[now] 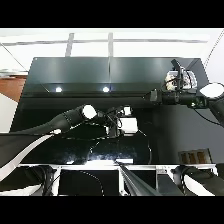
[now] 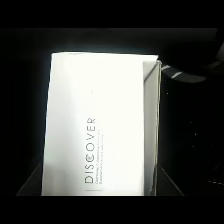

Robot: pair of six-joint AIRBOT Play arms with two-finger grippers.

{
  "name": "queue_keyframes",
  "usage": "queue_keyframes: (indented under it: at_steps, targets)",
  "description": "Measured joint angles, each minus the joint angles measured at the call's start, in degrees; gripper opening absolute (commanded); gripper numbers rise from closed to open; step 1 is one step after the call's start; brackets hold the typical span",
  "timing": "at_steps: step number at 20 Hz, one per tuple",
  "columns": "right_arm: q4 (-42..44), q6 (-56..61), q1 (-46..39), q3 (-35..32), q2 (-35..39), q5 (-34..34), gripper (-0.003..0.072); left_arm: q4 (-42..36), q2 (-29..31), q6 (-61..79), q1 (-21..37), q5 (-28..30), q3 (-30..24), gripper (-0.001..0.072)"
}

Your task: Fold the box and place the chain.

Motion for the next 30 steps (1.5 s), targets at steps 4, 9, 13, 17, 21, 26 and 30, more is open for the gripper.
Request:
queue_keyframes:
  at_steps: [4, 9, 13, 17, 21, 26, 30]
  targets:
    - [-4.9, 3.4, -0.3, 0.0, 0.0, -1.4, 0.0033, 0.0, 0.0, 0.0, 0.0, 0.0, 0.0, 0.0271]
    - [-7.5, 5.1, -0.3, 0.0, 0.0, -1.7, 0.0033, 1.7, 1.0, -1.0, 0.4, 0.0, 0.0, 0.0187]
    - [-8.0, 5.4, -0.3, 0.0, 0.0, -1.8, 0.0033, 8.0, 5.5, -7.5, 5.3, -3.2, 0.0, 0.017]
    - [-8.2, 5.6, -0.3, 0.0, 0.0, -1.8, 0.0033, 15.6, 9.7, -17.7, 18.8, -5.1, 0.3, 0.0189]
    - [-8.3, 5.6, -0.3, 0.0, 0.0, -1.8, 0.0033, 20.0, 7.9, -31.1, 37.3, -4.3, 6.1, 0.0189]
    - [-8.3, 5.5, -0.3, 0.0, 0.0, -1.8, 0.0033, 22.0, -3.7, -38.9, 54.0, -3.9, 23.4, 0.0239]
    - [-7.3, 5.4, -0.3, 0.0, 0.0, -2.1, 0.0033, 26.8, -14.0, -41.9, 59.5, -4.2, 34.9, 0.0239]
